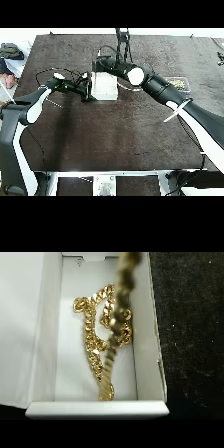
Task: Fold the box and place the chain.
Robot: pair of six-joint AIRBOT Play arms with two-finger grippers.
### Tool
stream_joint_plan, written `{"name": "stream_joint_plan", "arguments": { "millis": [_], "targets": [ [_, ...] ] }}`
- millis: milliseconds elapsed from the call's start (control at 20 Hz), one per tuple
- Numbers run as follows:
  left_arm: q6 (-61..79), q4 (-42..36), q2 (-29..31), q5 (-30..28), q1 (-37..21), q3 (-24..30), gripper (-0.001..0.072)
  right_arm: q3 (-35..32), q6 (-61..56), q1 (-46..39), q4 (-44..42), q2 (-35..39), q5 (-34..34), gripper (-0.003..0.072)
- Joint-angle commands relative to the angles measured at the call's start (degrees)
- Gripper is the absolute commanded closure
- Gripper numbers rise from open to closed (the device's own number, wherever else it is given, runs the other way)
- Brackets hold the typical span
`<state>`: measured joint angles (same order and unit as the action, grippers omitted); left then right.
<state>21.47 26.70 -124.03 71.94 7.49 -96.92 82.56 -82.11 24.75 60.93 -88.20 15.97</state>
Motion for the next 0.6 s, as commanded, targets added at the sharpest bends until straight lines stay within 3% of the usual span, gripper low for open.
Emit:
{"name": "stream_joint_plan", "arguments": {
  "millis": [0,100,350,550],
  "targets": [
    [0.02,0.00,0.04,-0.02,-0.04,-0.04,0.0365,-2.58,0.00,-1.84,0.79,-1.20,2.84,0.0681],
    [0.00,0.00,0.04,-0.02,-0.04,-0.04,0.0365,-4.44,0.00,-3.41,0.81,-1.20,3.43,0.0357],
    [0.00,0.00,0.04,0.00,-0.04,-0.04,0.0364,-6.69,-0.11,-8.00,5.25,0.00,13.51,0.0358],
    [0.02,0.00,0.04,0.00,-0.04,-0.04,0.0364,-20.90,-5.11,-15.87,7.48,9.29,9.60,0.0358]
  ]
}}
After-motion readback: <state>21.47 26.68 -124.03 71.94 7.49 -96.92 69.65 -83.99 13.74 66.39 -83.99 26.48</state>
